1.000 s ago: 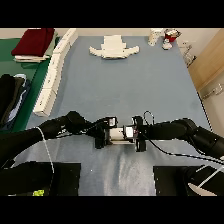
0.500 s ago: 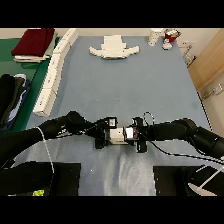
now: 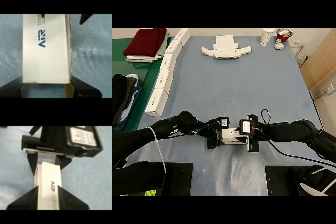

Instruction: Fold the box.

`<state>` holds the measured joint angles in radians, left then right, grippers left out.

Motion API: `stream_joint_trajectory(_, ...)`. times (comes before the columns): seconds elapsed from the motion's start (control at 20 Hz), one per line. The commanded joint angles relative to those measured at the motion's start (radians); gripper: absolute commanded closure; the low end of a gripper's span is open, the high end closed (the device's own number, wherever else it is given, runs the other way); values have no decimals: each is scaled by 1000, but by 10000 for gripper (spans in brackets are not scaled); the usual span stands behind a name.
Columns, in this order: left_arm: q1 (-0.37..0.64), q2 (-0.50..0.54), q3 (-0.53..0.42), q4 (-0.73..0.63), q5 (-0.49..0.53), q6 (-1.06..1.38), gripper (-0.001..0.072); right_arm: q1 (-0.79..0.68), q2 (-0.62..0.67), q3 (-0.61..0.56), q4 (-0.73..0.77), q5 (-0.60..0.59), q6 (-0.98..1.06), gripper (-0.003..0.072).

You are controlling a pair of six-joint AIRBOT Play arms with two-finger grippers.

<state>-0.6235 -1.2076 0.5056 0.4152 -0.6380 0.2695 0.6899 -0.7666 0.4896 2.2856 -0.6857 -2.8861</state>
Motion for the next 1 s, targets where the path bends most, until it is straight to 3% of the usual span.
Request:
stream_joint_trajectory(0.0, 0, 1, 1, 0, 1, 0, 264, -3, 20, -32, 90, 29, 163, 573)
stream_joint_trajectory(0.2, 0, 1, 1, 0, 1, 0, 264, 35, 19, -132, 116, 175, 263, 681)
stream_joint_trajectory(0.3, 1, 1, 1, 0, 1, 0, 264, 42, 17, -165, 118, 263, 291, 681)
stream_joint_trajectory(0.95, 0, 1, 1, 0, 1, 0, 264, 164, -26, -254, 115, 415, 488, 680)
